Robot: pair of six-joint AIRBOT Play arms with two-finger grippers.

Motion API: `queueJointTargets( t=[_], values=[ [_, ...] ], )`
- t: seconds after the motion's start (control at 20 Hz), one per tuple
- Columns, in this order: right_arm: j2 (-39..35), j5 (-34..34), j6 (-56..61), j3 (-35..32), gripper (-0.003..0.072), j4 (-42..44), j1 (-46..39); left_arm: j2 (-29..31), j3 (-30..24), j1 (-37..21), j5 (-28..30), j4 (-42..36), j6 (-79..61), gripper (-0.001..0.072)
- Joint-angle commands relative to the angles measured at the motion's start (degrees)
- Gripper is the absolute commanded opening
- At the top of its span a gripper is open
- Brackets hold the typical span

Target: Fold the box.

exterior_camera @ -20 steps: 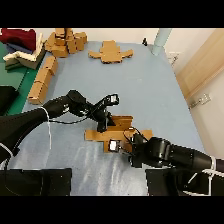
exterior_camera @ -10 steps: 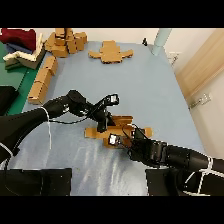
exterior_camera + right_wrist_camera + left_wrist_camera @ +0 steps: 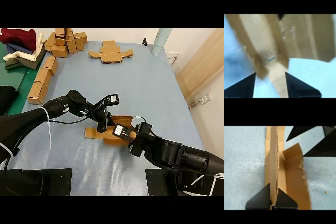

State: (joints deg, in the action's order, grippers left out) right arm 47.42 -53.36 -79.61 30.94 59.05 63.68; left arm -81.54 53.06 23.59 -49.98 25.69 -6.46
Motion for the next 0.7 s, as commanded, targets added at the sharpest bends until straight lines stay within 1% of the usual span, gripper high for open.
queueJointTargets(
  t=[0.0, 0.15, 0.3, 0.4, 0.5, 0.55, 0.65],
  values=[
    [0.55, 3.85, 5.44, 0.04, 0.0547, -3.63, -1.03, -0.02, -0.02, 0.00, 0.02, 0.00, 0.00, 0.0014],
    [2.67, 3.39, 5.57, 0.04, 0.0547, -3.32, -1.73, -0.02, -0.02, 0.00, 0.02, 0.00, 0.00, 0.0014],
    [2.84, 0.94, 5.55, 0.07, 0.0547, 0.20, -1.68, -0.02, -0.02, 0.00, 0.02, 0.00, 0.00, 0.0014],
    [1.84, -1.51, 3.28, 0.02, 0.0547, 6.71, -1.11, -0.02, -0.02, 0.00, -0.02, 0.00, 0.00, 0.0014],
    [0.68, -1.09, -4.94, -0.94, 0.0547, 17.00, -0.33, -0.02, -0.02, 0.00, 0.02, 0.00, 0.00, 0.0013],
    [0.46, -0.33, -7.82, -1.81, 0.0547, 19.63, -0.33, -0.02, -0.02, 0.00, 0.00, 0.00, 0.00, 0.0014],
    [0.50, 1.66, -8.52, -3.37, 0.0548, 18.27, -0.33, -0.02, -0.02, 0.00, 0.02, 0.00, 0.00, 0.0014]
  ],
)
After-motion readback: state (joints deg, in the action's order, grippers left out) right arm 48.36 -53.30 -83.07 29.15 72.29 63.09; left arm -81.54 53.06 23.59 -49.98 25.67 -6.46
